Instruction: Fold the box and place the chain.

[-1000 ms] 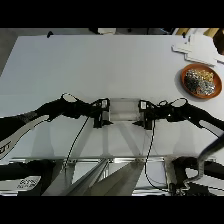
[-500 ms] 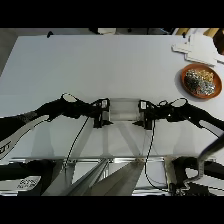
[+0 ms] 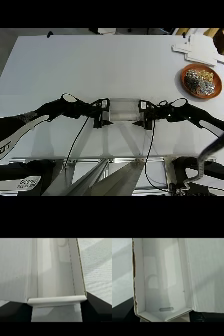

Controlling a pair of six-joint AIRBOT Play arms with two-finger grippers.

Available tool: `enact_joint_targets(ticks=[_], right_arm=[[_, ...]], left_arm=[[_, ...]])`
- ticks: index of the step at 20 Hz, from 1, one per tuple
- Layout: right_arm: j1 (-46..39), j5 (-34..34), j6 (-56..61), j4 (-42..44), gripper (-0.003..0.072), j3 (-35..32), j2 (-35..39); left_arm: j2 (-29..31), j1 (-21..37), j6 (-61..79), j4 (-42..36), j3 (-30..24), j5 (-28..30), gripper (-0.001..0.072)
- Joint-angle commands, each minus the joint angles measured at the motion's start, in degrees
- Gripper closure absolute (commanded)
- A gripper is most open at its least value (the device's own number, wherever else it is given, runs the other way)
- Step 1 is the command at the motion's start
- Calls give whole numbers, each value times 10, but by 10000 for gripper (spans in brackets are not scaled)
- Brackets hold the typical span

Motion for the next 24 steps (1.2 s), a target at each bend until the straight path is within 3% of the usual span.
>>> enact_joint_targets(ticks=[1,16,17,18,21,24], right_arm=[[0,5,0,2,390,0,0],[0,20,4,0,379,0,0],[0,23,9,0,197,0,0],[0,21,9,0,-34,0,1],[0,19,36,-18,-18,0,16],[-4,21,98,-97,-17,0,52]], left_arm=[[0,0,0,0,0,0,628],[0,0,0,0,0,0,628],[0,0,0,0,0,0,628],[0,0,0,0,0,0,628],[0,0,0,0,0,0,628],[0,0,0,0,0,0,628]])
